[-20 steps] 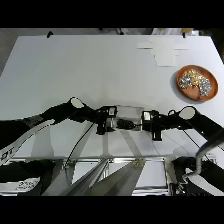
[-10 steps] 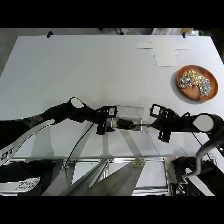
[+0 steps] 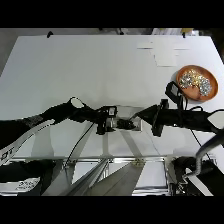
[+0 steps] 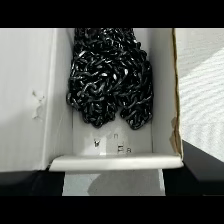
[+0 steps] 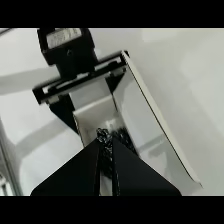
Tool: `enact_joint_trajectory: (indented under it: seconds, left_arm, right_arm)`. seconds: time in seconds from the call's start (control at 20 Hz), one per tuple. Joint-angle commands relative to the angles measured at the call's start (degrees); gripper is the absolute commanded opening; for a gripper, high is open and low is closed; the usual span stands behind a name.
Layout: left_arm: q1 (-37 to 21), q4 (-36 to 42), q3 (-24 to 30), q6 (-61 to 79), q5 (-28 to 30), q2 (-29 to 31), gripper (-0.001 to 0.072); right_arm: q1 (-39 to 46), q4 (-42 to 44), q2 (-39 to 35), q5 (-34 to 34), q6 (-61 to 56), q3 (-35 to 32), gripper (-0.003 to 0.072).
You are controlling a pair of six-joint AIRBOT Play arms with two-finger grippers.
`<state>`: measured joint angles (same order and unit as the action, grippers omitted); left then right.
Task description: Fold the box and place the chain.
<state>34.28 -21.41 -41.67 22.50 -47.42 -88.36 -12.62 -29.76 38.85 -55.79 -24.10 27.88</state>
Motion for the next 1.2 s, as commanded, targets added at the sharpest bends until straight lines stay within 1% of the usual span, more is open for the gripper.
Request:
enact_joint_trajectory:
  seconds: [0.0, 0.1, 0.15, 0.2, 0.3, 0.35, 0.4, 0.45, 0.5, 0.55, 0.6, 0.65, 0.75, 0.8, 0.9, 0.95, 1.05, 1.15]
  left_arm:
    - [0.0, 0.0, 0.0, 0.0, 0.0, 0.0, 0.036]
    - [0.0, 0.0, 0.0, 0.0, 0.0, 0.0, 0.036]
    - [0.0, 0.0, 0.0, 0.0, 0.0, 0.0, 0.036]
    - [0.0, 0.0, 0.0, 0.0, 0.0, 0.0, 0.036]
    - [0.0, 0.0, 0.0, 0.0, 0.0, 0.0, 0.036]
    - [0.0, 0.0, 0.0, 0.0, 0.0, 0.0, 0.036]
    - [0.0, 0.0, 0.0, 0.0, 0.0, 0.0, 0.036]
    - [0.0, 0.0, 0.0, 0.0, 0.0, 0.0, 0.036]
    - [0.0, 0.0, 0.0, 0.0, 0.0, 0.0, 0.036]
    - [0.0, 0.0, 0.0, 0.0, 0.0, 0.0, 0.036]
    - [0.0, 0.0, 0.0, 0.0, 0.0, 0.0, 0.036]
    - [0.0, 0.0, 0.0, 0.0, 0.0, 0.0, 0.036]
    - [0.0, 0.0, 0.0, 0.0, 0.0, 0.0, 0.036]
    - [0.0, 0.0, 0.0, 0.0, 0.0, 0.0, 0.036]
    - [0.0, 0.0, 0.0, 0.0, 0.0, 0.0, 0.036]
    - [0.0, 0.0, 0.0, 0.0, 0.0, 0.0, 0.036]
    - [0.0, 0.0, 0.0, 0.0, 0.0, 0.0, 0.036]
    - [0.0, 0.0, 0.0, 0.0, 0.0, 0.0, 0.036]
  right_arm:
    - [-3.3, 4.5, 5.5, 2.1, 2.1, 0.3, 0.0017]
    - [-6.1, 1.3, 9.3, 4.4, 1.6, 0.3, 0.0018]
    - [-6.5, -0.8, 10.7, 4.6, 0.7, 0.4, 0.0038]
    - [-6.6, -2.9, 11.5, 4.5, -0.2, 0.5, 0.0105]
    - [-6.6, -8.2, 12.9, 3.5, -2.7, 2.3, 0.0148]
    - [-6.6, -10.9, 13.3, 2.2, -4.1, 4.1, 0.0199]
    - [-6.6, -13.7, 13.7, 0.0, -5.2, 7.1, 0.02]
    - [-6.6, -16.0, 14.4, -2.7, -5.9, 10.8, 0.0197]
    - [-6.6, -17.8, 15.4, -6.0, -6.1, 14.9, 0.0155]
    - [-6.6, -19.1, 17.0, -9.2, -6.1, 19.3, 0.0053]
    - [-6.6, -20.2, 19.3, -11.9, -6.1, 24.2, 0.0017]
    - [-6.6, -20.7, 22.0, -12.9, -6.3, 28.3, 0.0017]
    - [-6.6, -20.9, 27.8, -11.4, -8.5, 34.2, 0.0016]
    - [-6.6, -20.9, 30.4, -10.2, -9.6, 35.7, 0.0016]
    - [-6.6, -22.0, 35.1, -8.1, -10.8, 36.0, 0.0016]
    - [-6.7, -23.5, 37.2, -8.5, -12.0, 36.0, 0.0016]
    - [-7.5, -25.9, 40.0, -11.5, -12.3, 36.0, 0.0016]
    - [-8.9, -25.5, 40.3, -12.8, -12.0, 35.3, 0.0016]
